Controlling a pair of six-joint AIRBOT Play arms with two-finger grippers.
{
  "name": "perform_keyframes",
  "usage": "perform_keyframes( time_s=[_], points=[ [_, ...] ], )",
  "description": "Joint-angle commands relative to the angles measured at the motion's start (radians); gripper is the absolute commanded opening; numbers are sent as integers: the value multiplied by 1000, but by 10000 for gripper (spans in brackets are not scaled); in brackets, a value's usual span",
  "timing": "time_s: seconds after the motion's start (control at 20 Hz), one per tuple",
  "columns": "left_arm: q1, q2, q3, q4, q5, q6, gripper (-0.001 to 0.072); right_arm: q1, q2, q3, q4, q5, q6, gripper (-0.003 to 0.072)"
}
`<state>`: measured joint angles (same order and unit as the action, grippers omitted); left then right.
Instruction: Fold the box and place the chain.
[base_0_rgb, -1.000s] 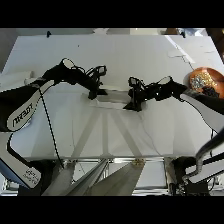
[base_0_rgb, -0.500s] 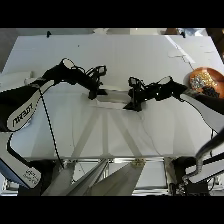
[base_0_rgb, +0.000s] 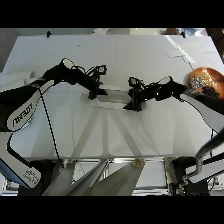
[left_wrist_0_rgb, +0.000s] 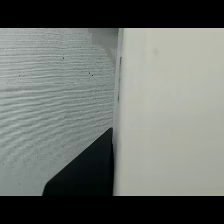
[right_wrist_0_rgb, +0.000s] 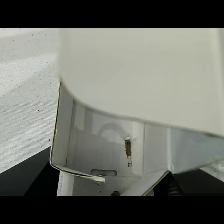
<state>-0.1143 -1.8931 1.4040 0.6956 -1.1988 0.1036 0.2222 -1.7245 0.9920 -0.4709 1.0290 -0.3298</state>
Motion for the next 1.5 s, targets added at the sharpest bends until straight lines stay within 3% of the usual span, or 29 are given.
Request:
perform_keyframes(
  time_s=[0.0,0.15,0.4,0.7,0.95,1.05,1.1,1.15,1.2,1.3,1.45],
  points=[
    [0,-1,0,0,-3,-3,14,1,0,1,0,0,0,501],
    [0,-1,0,-1,-3,-3,22,1,0,1,0,0,0,501],
    [1,0,0,-1,-11,-4,296,1,0,1,0,0,0,501],
    [18,27,0,-4,-36,-3,295,1,0,1,0,0,0,501],
    [137,73,-1,-27,-132,-9,295,1,0,1,0,1,0,501],
    [187,81,-1,-21,-198,-59,274,1,0,1,0,1,0,501],
    [203,85,-1,-8,-238,-91,195,1,0,1,0,1,0,501],
    [210,89,-2,20,-281,-114,72,1,0,1,0,1,0,501],
    [208,92,-2,51,-321,-118,6,1,0,1,0,1,0,501],
    [181,103,-2,89,-391,-160,6,1,0,1,0,1,0,501],
    [99,137,-26,90,-395,-187,5,1,0,1,0,1,0,501]
  ],
)
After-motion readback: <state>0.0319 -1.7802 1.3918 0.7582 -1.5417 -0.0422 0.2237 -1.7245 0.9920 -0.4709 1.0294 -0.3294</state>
